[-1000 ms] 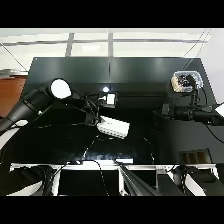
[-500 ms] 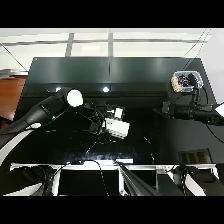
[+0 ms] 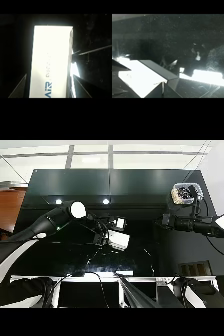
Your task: Fold the box and place the chain.
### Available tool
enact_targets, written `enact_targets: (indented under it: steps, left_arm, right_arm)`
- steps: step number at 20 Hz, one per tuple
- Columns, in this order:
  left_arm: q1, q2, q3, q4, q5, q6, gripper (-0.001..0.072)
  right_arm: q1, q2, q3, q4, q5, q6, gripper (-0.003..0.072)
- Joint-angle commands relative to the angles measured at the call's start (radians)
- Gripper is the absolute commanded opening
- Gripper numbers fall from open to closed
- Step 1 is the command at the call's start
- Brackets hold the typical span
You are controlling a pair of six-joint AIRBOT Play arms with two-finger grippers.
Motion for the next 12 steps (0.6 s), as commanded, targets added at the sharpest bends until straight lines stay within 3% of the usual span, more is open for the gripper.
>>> enact_targets:
  steps: [1,4,12]
  left_arm:
    - [0.041,-0.005,0.011,-0.062,-0.048,0.003,0.0704]
    - [0.081,-0.005,0.012,-0.079,-0.05,0.049,0.0704]
    - [0.061,-0.009,0.012,-0.166,-0.021,0.05,0.0705]
  right_arm:
    - [0.0,0.0,0.001,0.0,0.0,0.001,0.0021]
    - [0.0,0.0,0.001,0.0,0.004,0.005,0.0021]
    - [0.0,0.0,0.001,0.0,-0.001,0.005,0.0021]
